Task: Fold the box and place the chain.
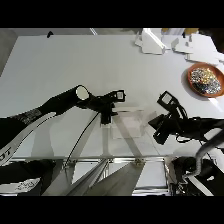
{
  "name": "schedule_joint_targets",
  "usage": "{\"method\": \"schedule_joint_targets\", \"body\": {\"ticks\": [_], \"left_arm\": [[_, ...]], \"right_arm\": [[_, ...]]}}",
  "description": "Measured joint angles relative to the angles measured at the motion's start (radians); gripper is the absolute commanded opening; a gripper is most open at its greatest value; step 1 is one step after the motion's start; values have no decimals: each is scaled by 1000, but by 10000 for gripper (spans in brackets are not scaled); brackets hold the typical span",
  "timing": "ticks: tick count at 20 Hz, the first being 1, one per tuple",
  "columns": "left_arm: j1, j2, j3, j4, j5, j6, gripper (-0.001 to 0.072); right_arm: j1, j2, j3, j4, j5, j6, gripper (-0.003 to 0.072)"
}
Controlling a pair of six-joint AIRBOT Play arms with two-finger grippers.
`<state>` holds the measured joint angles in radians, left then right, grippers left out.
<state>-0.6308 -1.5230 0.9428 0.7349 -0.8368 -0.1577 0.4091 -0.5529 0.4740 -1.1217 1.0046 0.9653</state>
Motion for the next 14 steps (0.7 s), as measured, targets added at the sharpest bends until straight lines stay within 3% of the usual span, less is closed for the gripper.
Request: {"method": "schedule_joint_targets", "body": {"ticks": [7,8,9,10,11,14], "left_arm": [[0,0,0,-1,-2,0,13],[0,0,0,-1,-2,0,13],[0,0,0,-1,-2,0,13],[0,0,0,-1,-2,0,13],[0,0,0,-1,-2,0,13],[0,0,0,-1,-2,0,13]], "right_arm": [[11,-123,-44,-8,77,-441,27],[22,-132,-46,-22,75,-477,181],[37,-138,-50,-34,67,-505,417],[57,-139,-58,-45,49,-525,584],[83,-136,-73,-58,19,-544,629],[181,-114,-145,-101,-128,-570,628]]}}
